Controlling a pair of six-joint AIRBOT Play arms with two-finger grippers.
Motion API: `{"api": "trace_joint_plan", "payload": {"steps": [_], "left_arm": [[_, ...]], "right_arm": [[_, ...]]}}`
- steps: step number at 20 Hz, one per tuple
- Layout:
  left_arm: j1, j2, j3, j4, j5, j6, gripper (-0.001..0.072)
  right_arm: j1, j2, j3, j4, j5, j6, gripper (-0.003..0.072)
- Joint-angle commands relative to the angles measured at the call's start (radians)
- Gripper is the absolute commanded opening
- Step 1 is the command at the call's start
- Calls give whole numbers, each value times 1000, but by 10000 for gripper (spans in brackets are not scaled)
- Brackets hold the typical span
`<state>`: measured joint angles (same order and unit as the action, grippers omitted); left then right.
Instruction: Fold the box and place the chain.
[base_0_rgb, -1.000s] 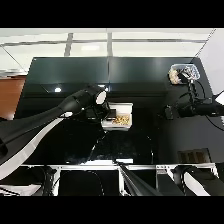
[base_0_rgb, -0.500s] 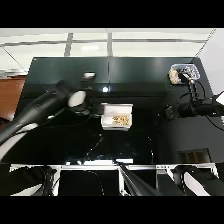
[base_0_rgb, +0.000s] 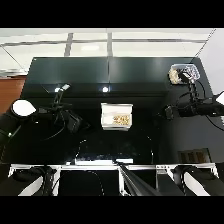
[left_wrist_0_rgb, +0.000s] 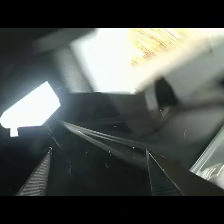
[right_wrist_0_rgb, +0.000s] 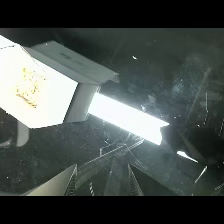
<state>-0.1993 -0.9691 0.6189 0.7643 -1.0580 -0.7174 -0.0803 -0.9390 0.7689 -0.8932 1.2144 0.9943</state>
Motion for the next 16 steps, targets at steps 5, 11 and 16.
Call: {"api": "trace_joint_plan", "payload": {"steps": [5,11,16], "left_arm": [[-97,-108,-10,69,191,821,714],[-97,-343,102,-56,152,912,714],[-137,-434,147,-51,137,910,714]], "right_arm": [[0,1,0,3,-21,1,372],[0,1,0,3,-43,1,372],[0,1,0,3,-45,0,372]]}}
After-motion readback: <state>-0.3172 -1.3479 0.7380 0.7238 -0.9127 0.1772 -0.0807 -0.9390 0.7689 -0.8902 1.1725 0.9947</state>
